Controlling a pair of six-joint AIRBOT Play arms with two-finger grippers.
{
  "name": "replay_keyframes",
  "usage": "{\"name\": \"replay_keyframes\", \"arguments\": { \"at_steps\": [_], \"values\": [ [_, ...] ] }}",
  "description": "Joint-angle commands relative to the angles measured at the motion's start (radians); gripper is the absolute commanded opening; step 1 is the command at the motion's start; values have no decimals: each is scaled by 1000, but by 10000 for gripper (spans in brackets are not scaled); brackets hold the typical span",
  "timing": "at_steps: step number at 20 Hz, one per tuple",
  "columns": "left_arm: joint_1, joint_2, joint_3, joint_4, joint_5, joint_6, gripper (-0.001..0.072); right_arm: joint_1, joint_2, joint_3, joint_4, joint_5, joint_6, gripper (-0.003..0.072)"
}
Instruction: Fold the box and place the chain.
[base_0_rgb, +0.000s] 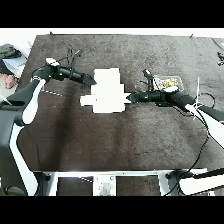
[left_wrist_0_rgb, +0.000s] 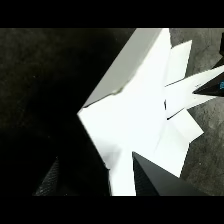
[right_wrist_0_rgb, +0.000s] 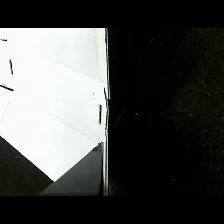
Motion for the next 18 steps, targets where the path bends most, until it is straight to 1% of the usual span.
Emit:
{"name": "replay_keyframes", "arguments": {
  "at_steps": [1,2,4,7,8,10,12,13,14,15,16,17,18],
  "values": [
    [-11,-45,6,-42,-24,12,495,0,0,1,0,0,-5,-12],
    [-11,-53,6,-68,-42,27,494,1,0,1,0,0,-5,-12],
    [-20,-58,6,-72,-60,42,483,0,0,1,0,0,-5,-12],
    [-37,-58,6,-74,-59,62,483,0,0,1,-1,0,-5,-12],
    [-38,-58,6,-77,-60,64,423,0,0,1,-1,0,-5,-12],
    [-37,-58,6,-79,-63,64,413,0,0,1,-5,0,-5,-12],
    [-37,-58,6,-75,-81,64,345,0,0,1,-8,0,-5,-12],
    [-37,-58,6,-76,-85,64,342,0,0,1,-8,0,-5,-12],
    [-37,-58,6,-76,-86,64,228,0,0,1,-9,0,-5,-12],
    [-37,-58,6,-76,-85,64,211,0,0,1,-9,0,-5,-11],
    [-37,-58,6,-76,-85,64,99,0,0,1,-9,1,-5,-11],
    [-37,-58,6,-76,-86,72,27,0,0,1,-9,0,-5,-11],
    [-37,-58,6,-76,-85,82,13,0,0,1,-9,1,-5,-10]
  ]
}}
